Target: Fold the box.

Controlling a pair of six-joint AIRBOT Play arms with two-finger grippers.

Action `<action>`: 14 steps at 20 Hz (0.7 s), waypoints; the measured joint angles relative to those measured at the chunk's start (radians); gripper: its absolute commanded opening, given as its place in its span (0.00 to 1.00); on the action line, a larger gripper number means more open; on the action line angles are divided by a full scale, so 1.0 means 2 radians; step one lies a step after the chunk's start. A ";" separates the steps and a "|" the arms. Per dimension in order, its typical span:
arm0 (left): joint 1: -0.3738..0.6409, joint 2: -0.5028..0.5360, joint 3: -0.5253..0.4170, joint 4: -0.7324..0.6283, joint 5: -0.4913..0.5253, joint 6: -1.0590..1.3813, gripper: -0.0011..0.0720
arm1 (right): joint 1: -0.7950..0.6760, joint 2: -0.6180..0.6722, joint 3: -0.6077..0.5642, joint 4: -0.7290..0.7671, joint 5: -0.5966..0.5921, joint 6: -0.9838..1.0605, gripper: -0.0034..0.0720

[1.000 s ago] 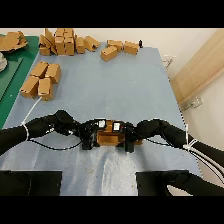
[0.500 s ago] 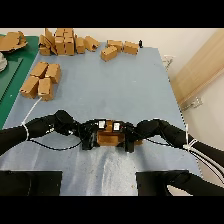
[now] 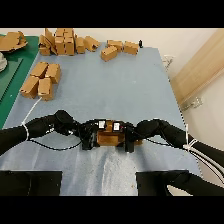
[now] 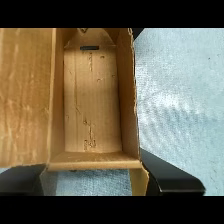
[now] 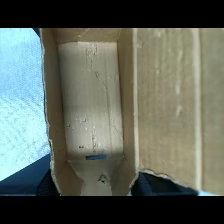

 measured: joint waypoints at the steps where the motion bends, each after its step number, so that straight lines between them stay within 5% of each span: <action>1: 0.000 0.000 0.000 0.000 0.000 0.000 0.59 | 0.000 0.000 0.000 0.000 0.000 0.000 0.71; 3: 0.000 0.000 0.000 0.000 0.000 0.000 0.59 | 0.000 0.000 0.000 0.000 0.000 0.000 0.71; 4: 0.000 0.000 0.000 0.000 0.000 0.000 0.59 | 0.000 0.000 0.000 0.000 0.000 0.000 0.79; 5: 0.000 0.000 0.000 0.000 0.000 0.000 0.59 | 0.000 0.000 0.000 0.001 0.000 0.000 0.99; 14: 0.000 0.000 0.000 0.000 -0.002 0.001 0.59 | -0.002 0.011 0.000 -0.039 -0.030 0.053 0.99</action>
